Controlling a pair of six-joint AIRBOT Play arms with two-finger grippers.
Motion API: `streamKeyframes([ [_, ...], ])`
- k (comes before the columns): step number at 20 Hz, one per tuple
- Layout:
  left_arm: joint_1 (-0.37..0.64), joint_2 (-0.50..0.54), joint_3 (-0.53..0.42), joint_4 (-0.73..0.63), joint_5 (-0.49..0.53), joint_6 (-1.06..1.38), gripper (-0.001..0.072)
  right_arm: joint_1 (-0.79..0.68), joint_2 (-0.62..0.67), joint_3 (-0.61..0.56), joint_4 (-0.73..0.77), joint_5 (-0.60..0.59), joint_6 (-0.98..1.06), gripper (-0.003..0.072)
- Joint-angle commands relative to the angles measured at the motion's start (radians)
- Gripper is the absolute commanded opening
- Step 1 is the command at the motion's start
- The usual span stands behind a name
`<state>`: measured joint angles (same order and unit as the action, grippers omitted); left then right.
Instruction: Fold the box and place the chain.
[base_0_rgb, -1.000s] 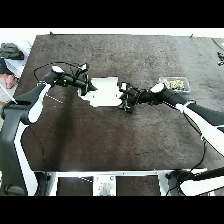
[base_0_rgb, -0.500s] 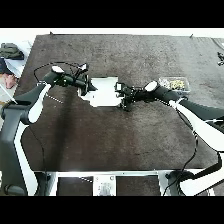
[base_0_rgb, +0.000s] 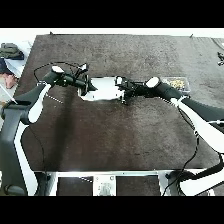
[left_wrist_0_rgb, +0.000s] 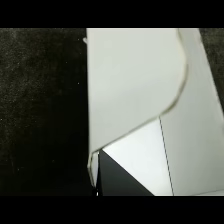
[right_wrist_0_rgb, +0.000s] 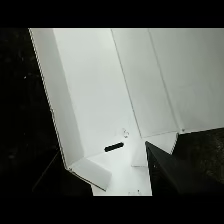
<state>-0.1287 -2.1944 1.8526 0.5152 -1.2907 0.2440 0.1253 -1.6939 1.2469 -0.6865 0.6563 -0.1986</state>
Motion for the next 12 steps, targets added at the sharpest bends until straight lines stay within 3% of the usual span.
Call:
streamKeyframes([
  [1, 0.001, -0.001, 0.0, 0.0, 0.0, 0.0, 0.0014, -0.004, -0.034, 0.068, -0.039, 0.041, 0.038, 0.0549],
  [6, 0.001, -0.001, 0.0, 0.0, 0.0, 0.0, 0.0014, -0.023, -0.042, 0.104, -0.051, 0.049, 0.042, 0.0558],
  [9, 0.001, -0.001, 0.0, 0.0, 0.0, 0.0, 0.0014, -0.044, -0.086, 0.163, -0.051, 0.143, 0.061, 0.0577],
  [12, 0.001, -0.001, 0.0, 0.0, 0.0, 0.0, 0.0014, -0.05, -0.121, 0.205, -0.055, 0.156, 0.068, 0.0592],
])
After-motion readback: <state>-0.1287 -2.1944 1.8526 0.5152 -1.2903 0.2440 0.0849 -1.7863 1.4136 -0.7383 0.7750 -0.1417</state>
